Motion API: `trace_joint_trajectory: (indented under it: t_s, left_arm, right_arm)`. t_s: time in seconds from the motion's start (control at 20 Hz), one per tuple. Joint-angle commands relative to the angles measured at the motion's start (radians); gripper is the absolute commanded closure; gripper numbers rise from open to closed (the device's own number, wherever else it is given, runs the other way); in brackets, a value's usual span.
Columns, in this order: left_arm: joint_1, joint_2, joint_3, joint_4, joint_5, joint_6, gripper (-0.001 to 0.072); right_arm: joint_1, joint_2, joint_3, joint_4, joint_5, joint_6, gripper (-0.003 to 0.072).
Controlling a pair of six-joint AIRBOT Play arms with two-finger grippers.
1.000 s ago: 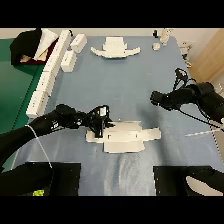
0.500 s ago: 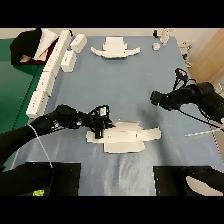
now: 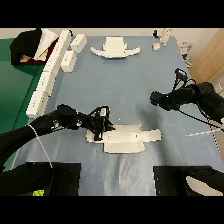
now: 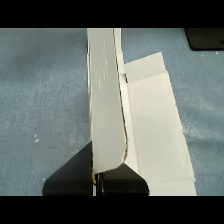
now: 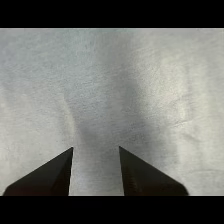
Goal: Fold the box.
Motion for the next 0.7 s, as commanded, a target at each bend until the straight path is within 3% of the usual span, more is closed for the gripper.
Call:
trace_joint_trajectory:
  t_s: [0.0,0.15,0.4,0.65]
  left_arm:
    - [0.000,-0.001,-0.001,0.027,0.005,-0.018,0.0695]
    - [0.000,-0.001,0.000,0.026,0.005,-0.018,0.0695]
    - [0.000,-0.001,0.000,0.026,0.005,-0.018,0.0695]
    - [0.000,-0.001,0.000,0.026,0.005,-0.017,0.0695]
  right_arm:
    - [0.001,-0.001,0.001,0.002,-0.023,0.000,0.0259]
    - [0.001,-0.001,0.001,0.036,-0.088,-0.070,0.0659]
    - [0.056,0.034,0.001,0.126,-0.276,-0.243,0.0685]
    - [0.304,0.164,-0.032,0.073,-0.446,-0.228,0.0685]
